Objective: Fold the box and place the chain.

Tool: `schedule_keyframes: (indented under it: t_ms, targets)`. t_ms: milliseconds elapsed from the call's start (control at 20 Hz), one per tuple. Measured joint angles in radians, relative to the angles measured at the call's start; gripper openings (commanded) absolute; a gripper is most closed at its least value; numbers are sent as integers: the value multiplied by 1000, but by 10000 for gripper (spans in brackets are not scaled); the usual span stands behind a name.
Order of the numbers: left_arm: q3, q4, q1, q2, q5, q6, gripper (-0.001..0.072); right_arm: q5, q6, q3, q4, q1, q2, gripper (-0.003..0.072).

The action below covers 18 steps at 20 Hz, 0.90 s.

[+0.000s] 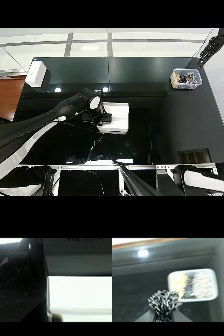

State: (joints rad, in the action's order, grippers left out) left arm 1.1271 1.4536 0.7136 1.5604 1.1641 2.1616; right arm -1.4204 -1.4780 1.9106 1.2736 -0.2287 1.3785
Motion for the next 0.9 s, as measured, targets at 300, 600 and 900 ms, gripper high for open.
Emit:
schedule_keyframes:
  t_ms: [300, 600, 900]
  targets:
    - [0, 0, 0, 0, -1, 0, 27, -68, 51, -358, -174, 110, -262, 8]
    - [0, 1, 0, 0, -2, 0, 27, -76, 61, -661, -340, 320, -341, 9]
    - [0, 3, 0, 0, -3, 0, 27, 132, 56, -771, -458, 534, -311, 10]
